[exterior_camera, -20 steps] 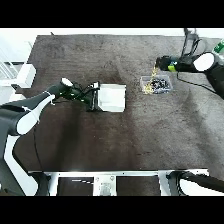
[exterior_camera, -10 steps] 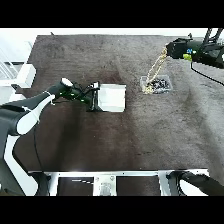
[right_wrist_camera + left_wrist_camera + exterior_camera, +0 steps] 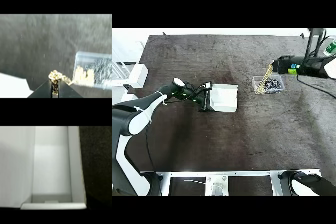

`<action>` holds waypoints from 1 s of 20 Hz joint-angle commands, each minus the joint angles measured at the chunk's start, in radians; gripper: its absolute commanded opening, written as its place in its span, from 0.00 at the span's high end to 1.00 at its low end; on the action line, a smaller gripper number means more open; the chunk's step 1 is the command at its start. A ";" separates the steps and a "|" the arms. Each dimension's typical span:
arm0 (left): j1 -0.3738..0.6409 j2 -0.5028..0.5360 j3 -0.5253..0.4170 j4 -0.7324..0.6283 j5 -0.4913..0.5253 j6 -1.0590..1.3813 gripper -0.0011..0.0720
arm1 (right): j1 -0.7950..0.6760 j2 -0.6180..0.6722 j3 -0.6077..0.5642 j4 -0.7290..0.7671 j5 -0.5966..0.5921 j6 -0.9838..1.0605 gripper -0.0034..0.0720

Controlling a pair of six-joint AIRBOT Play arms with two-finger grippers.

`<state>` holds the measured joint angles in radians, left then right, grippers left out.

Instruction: Fold the box and place the chain.

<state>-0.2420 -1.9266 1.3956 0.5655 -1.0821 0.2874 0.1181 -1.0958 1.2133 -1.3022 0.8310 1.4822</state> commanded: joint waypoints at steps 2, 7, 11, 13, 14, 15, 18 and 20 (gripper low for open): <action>0.000 0.000 0.000 0.000 0.000 0.000 0.33 | 0.000 0.001 -0.139 0.000 0.012 0.010 0.94; 0.000 0.000 0.000 0.000 0.000 0.000 0.33 | -0.050 0.001 -0.293 -0.049 0.025 0.061 0.94; 0.000 0.000 0.000 0.000 0.000 0.000 0.33 | -0.098 0.001 -0.358 -0.147 0.064 0.119 0.94; 0.000 0.000 0.000 0.000 0.000 0.000 0.33 | -0.108 0.001 -0.362 -0.279 0.096 0.205 0.94; 0.000 0.000 0.000 0.000 0.000 0.000 0.33 | -0.109 0.001 -0.362 -0.337 0.114 0.243 0.94; 0.000 0.000 0.000 0.000 0.000 0.000 0.33 | -0.109 0.001 -0.362 -0.379 0.134 0.254 0.94; 0.000 0.000 0.000 0.000 0.000 0.000 0.33 | -0.108 0.000 -0.364 -0.382 0.135 0.235 0.79; 0.000 0.000 0.000 0.000 0.000 0.000 0.33 | -0.106 0.001 -0.364 -0.376 0.111 0.232 0.47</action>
